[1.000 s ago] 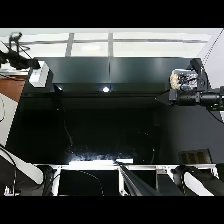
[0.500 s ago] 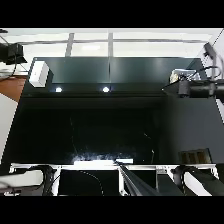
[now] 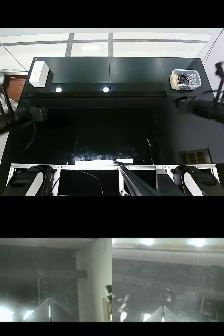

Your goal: Fold the box and place the chain.

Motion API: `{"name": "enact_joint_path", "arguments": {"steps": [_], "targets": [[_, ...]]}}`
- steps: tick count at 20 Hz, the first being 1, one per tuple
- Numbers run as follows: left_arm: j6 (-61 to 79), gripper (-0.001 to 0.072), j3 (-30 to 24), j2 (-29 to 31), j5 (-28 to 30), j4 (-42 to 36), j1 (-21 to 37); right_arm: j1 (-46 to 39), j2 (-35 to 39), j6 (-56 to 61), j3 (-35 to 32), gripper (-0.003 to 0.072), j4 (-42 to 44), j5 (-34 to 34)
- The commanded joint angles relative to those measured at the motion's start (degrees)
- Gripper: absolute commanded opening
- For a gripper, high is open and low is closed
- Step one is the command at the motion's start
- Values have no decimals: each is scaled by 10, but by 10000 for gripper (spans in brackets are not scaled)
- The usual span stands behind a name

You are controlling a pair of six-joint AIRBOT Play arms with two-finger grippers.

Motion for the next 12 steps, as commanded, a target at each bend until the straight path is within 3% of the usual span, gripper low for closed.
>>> {"name": "enact_joint_path", "arguments": {"steps": [1, 5, 12], "targets": [[-3, 27, -96, 124, 19, 10, -8, 19, 16, 10, -89, 35, -30, -78], [-3, 27, -96, 175, 24, 63, -8, 19, 16, 11, -89, 35, -22, -72], [-7, 27, -96, 177, 4, 54, -8, 19, 16, 11, -89, 35, -22, -72]]}}
